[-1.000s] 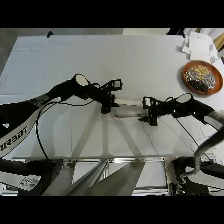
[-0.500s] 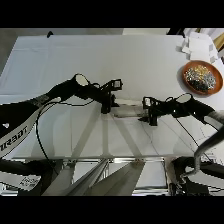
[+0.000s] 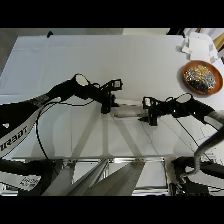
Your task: Fold the box and place the chain.
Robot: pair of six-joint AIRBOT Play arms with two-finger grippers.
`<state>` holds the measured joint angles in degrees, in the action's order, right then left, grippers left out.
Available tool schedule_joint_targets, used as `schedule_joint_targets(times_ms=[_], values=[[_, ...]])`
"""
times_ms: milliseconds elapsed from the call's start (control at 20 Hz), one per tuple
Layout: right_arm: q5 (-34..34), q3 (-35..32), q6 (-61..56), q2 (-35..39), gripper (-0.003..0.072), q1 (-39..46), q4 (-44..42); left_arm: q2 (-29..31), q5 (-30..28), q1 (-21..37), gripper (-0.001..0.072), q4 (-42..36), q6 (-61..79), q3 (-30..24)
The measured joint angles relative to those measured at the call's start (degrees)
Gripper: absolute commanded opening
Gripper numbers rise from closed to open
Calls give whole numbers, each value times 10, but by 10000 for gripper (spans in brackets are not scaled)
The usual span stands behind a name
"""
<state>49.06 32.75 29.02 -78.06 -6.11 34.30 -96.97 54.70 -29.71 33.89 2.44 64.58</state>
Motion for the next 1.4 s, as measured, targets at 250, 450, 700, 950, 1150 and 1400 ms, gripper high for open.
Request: schedule_joint_targets(times_ms=[250, 450, 700, 950, 1150, 1400], values=[[-1, 0, 0, 0, 400, 0, 0, 7, 3, 2, 617, 6, -1, 0], [-1, 0, 0, 0, 400, 0, 0, 38, 15, 19, 657, 31, -32, 0], [-1, 0, 0, 0, 400, 0, 0, 103, 65, 59, 12, 130, -174, 0], [0, 0, 0, 0, 400, 0, 0, 150, 205, 58, 2, 172, -286, 0], [0, 0, 0, 0, 400, 0, 0, 156, 231, -5, 3, 166, -334, -3], [0, 0, 0, 0, 400, 0, 0, 140, 88, -75, 3, 113, -342, -4]])
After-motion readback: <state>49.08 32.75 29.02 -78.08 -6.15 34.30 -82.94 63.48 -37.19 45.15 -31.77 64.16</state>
